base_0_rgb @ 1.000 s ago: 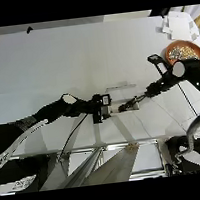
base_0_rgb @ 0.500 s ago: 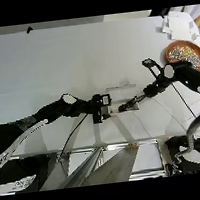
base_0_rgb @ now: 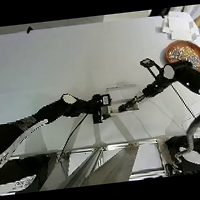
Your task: Fold the box and place the chain.
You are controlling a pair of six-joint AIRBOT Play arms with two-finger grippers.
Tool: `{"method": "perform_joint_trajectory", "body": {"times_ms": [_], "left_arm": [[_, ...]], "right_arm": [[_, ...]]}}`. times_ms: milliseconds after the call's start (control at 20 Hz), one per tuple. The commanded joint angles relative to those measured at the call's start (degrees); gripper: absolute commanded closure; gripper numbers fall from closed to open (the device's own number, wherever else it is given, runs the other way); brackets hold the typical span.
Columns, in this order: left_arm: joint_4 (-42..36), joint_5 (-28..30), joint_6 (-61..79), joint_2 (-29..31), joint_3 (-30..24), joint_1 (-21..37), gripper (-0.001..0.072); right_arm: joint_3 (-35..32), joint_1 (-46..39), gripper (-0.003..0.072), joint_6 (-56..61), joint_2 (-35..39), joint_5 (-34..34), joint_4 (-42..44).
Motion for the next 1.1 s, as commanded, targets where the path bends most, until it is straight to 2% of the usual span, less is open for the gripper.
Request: {"method": "perform_joint_trajectory", "body": {"times_ms": [0,250,550,750,950,1050], "left_arm": [[0.0,0.02,0.02,0.0,-0.02,0.0,0.0641],[0.0,0.02,0.02,0.0,-0.02,0.0,0.0641],[0.0,0.02,0.02,0.0,-0.02,0.0,0.0641],[0.0,0.02,0.02,0.0,-0.02,0.0,0.0641],[0.0,0.02,0.02,0.0,-0.02,0.0,0.0641],[0.0,0.0,0.02,0.0,-0.02,0.0,0.0641]], "right_arm": [[0.07,1.75,0.0676,0.0,7.32,4.33,0.39],[0.07,3.96,0.0676,-0.55,23.43,8.72,3.13],[0.07,4.02,0.0676,-9.44,39.32,8.09,23.5],[0.07,4.02,0.0676,-9.57,42.62,6.03,29.86],[0.07,4.02,0.0676,-15.89,42.21,2.71,43.54],[0.07,4.02,0.0676,-18.32,40.89,1.4,47.08]]}}
